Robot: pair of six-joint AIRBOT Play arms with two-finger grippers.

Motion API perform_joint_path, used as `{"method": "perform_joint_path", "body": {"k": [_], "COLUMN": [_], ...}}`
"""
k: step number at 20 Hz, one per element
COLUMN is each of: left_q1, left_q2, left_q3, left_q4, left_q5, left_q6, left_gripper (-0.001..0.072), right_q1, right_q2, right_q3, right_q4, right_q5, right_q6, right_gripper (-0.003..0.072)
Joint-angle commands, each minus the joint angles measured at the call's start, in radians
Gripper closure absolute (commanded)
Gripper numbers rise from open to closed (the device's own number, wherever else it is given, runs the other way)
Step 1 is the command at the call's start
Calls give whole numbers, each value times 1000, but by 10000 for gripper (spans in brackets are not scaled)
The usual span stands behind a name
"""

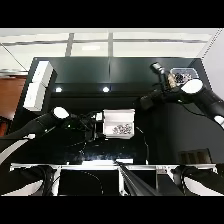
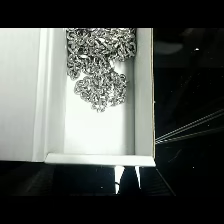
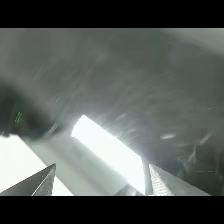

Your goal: Fold the box and place the chain.

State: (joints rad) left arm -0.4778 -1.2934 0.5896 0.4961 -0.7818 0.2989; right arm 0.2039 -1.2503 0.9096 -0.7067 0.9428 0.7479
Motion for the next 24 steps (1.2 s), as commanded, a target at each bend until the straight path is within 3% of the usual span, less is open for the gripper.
{"method": "perform_joint_path", "body": {"k": [1,5,11,14,18,24], "left_q1": [-1,-1,-1,-1,-1,-1], "left_q2": [-1,-1,-1,-1,-1,-1], "left_q3": [1,1,1,1,1,1], "left_q4": [0,0,0,1,1,1], "left_q5": [0,0,0,0,0,0], "left_q6": [0,0,0,0,0,0], "left_gripper": [354,354,354,354,354,354], "right_q1": [24,24,67,127,163,191], "right_q2": [-63,-63,-56,-57,-57,-51], "right_q3": [32,48,96,77,75,75], "right_q4": [-2,-2,-27,-115,-117,-118], "right_q5": [204,266,361,342,304,361], "right_q6": [-150,-341,-341,-292,-292,-266], "right_gripper": [-8,-8,-8,-8,-8,-7]}}
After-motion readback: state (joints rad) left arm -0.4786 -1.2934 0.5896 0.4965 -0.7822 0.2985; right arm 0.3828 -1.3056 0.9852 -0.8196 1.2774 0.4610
